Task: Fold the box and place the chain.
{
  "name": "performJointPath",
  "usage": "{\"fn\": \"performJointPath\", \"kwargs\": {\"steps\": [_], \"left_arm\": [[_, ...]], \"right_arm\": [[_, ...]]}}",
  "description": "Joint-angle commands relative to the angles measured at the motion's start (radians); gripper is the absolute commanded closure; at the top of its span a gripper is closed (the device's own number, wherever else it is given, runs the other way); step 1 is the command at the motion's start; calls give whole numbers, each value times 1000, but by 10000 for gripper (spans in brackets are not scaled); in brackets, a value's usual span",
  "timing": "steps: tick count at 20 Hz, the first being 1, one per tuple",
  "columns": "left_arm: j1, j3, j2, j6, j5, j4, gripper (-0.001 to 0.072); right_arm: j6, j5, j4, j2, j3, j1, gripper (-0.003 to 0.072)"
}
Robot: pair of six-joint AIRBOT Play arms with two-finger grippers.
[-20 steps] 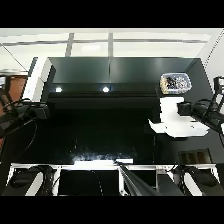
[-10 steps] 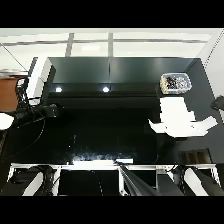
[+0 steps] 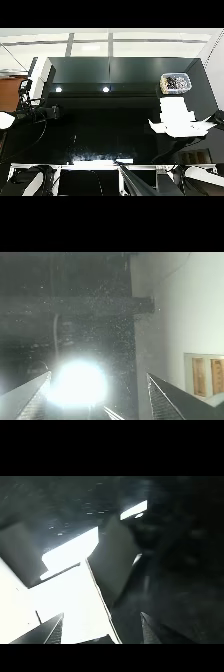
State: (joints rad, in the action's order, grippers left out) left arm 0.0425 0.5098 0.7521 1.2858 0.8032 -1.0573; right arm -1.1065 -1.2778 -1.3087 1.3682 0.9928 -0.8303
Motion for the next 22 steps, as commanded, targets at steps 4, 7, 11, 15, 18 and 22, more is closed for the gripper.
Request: {"fn": "performJointPath", "kwargs": {"steps": [4,7,11,15,18,22], "left_arm": [[-1,0,0,1,19,31,5],[-1,0,0,1,24,30,5],[-1,0,0,0,34,30,5],[-1,0,0,0,47,31,6],[-1,0,0,0,53,53,5],[-1,0,0,1,60,57,5]], "right_arm": [[188,-39,78,68,38,-11,380],[225,-71,101,67,38,-11,652],[263,-176,197,67,37,-11,649],[251,-276,331,64,37,25,649],[185,-296,347,48,28,118,649],[179,-158,468,-79,-78,271,650]]}}
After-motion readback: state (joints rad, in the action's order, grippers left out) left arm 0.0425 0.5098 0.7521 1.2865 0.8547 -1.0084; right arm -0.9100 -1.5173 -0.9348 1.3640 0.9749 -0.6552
